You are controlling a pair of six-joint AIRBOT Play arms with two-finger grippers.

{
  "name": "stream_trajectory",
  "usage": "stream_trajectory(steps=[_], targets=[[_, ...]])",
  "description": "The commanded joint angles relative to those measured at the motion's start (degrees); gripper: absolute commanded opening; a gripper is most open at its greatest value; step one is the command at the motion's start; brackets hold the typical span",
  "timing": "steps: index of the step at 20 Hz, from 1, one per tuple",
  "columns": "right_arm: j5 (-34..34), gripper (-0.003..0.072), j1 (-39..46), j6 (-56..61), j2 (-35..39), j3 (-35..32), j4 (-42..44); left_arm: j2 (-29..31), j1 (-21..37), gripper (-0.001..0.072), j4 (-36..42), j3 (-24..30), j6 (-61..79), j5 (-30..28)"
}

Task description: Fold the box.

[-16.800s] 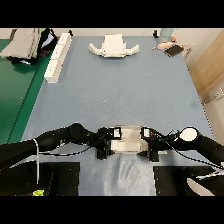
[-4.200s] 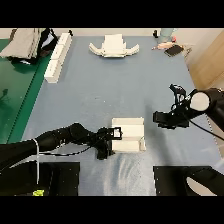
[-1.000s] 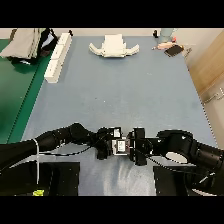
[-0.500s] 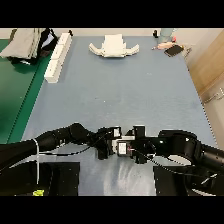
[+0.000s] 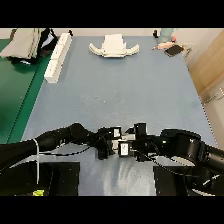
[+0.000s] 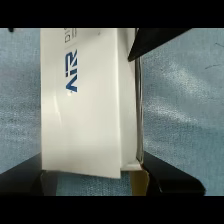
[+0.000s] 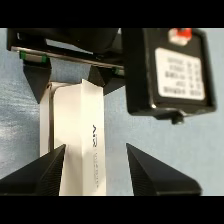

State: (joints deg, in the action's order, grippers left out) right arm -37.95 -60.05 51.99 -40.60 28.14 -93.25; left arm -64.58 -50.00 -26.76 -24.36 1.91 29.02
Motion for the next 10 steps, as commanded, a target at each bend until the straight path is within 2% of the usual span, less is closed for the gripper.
stream_trajectory(steps=[1, 4, 5, 7, 10], targets=[[0.0, 0.0582, -0.1, 0.0, 0.1, 0.6, 0.0, 0.0, 0.0, 0.0522, 0.0, 0.0, 0.0, 0.0], [0.0, 0.0571, -0.1, 0.0, -0.1, 0.8, 0.0, 0.0, 0.0, 0.0522, 0.0, 0.0, 0.0, 0.0], [0.0, 0.0505, -0.1, 0.0, -0.3, 0.7, 0.0, 0.0, 0.0, 0.0522, 0.0, 0.0, 0.0, 0.0], [-0.2, 0.0491, -0.1, 0.0, -1.0, 0.7, 0.5, 0.0, 0.0, 0.0522, 0.0, 0.0, 0.0, 0.0], [-0.6, 0.0400, -0.1, 0.0, -2.7, 0.6, 2.2, 0.0, 0.0, 0.0521, 0.0, 0.0, 0.0, 0.0]])
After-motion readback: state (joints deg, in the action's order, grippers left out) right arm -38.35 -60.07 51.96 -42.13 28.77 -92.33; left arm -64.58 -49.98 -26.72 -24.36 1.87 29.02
